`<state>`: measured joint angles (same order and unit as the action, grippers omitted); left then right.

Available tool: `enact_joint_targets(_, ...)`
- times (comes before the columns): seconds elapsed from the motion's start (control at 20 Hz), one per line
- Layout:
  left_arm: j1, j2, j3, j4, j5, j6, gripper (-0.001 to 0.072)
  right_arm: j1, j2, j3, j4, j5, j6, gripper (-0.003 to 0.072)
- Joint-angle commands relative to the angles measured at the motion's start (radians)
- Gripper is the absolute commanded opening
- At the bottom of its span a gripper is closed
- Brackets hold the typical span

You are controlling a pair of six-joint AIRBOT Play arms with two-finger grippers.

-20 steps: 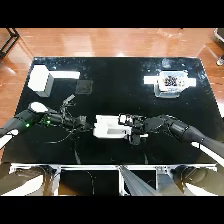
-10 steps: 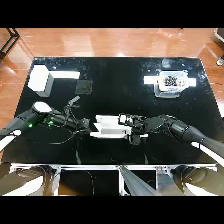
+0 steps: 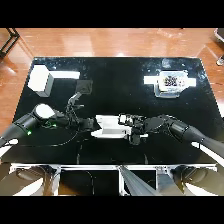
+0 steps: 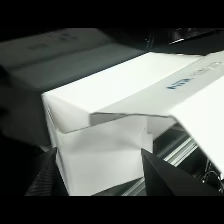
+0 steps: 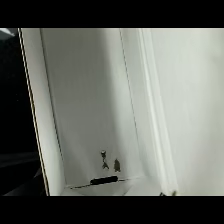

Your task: Fold the box and place the chain.

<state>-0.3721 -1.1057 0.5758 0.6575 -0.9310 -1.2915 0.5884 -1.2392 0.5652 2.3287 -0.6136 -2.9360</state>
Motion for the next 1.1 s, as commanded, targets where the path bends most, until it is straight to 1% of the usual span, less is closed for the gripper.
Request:
enact_joint_targets(0.0,-0.046,0.013,0.001,0.011,0.019,-0.056,0.0619,0.000,0.000,0.000,0.000,0.000,0.000,0.0216)
enact_joint_targets(0.15,-0.057,0.013,0.001,0.012,0.021,-0.087,0.0614,0.000,0.000,0.000,0.000,0.000,0.000,0.0216)
enact_joint_targets(0.35,-0.060,0.013,0.001,0.021,0.057,-0.111,0.0599,0.000,0.000,0.000,0.000,0.000,0.000,0.0217)
enact_joint_targets(0.45,-0.077,0.013,0.001,0.067,0.087,-0.163,0.0594,0.000,0.000,0.000,0.000,0.000,0.000,0.0216)
enact_joint_targets(0.55,-0.113,0.013,0.001,0.111,0.116,-0.209,0.0556,0.000,0.000,0.000,0.000,0.000,0.000,0.0217)
enact_joint_targets(0.65,-0.154,0.013,0.001,0.128,0.148,-0.244,0.0556,0.000,0.000,0.000,0.000,0.000,0.000,0.0217)
enact_joint_targets(0.75,-0.188,0.013,0.001,0.176,0.195,-0.315,0.0556,0.000,0.000,0.000,0.000,0.000,0.000,0.0217)
enact_joint_targets(1.05,-0.256,0.013,0.001,0.308,0.282,-0.475,0.0556,0.000,0.000,0.000,0.000,0.000,0.000,0.0217)
